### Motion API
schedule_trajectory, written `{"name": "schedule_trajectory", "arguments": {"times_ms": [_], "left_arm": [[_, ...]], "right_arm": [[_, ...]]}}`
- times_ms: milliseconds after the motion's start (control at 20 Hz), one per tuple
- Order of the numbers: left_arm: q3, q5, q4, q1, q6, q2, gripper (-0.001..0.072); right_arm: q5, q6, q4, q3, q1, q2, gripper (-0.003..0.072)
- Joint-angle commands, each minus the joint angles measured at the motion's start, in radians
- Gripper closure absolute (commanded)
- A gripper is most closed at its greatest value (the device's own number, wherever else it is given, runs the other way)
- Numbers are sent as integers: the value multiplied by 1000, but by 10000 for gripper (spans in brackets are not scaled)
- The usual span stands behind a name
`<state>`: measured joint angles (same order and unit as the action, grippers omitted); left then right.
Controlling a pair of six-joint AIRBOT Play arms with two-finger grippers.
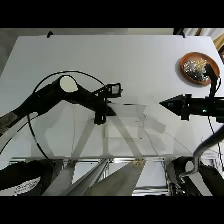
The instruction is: Fold the box and place the chain.
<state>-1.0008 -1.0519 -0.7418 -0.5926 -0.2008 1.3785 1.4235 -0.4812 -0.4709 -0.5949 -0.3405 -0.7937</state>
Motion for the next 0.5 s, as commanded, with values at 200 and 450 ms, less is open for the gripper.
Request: {"name": "schedule_trajectory", "arguments": {"times_ms": [200,450], "left_arm": [[0,178,-2,-14,20,140,705],[3,233,37,-13,26,178,704]], "right_arm": [[-52,-20,-45,0,1,11,670],[-82,-19,-59,0,1,11,670]]}}
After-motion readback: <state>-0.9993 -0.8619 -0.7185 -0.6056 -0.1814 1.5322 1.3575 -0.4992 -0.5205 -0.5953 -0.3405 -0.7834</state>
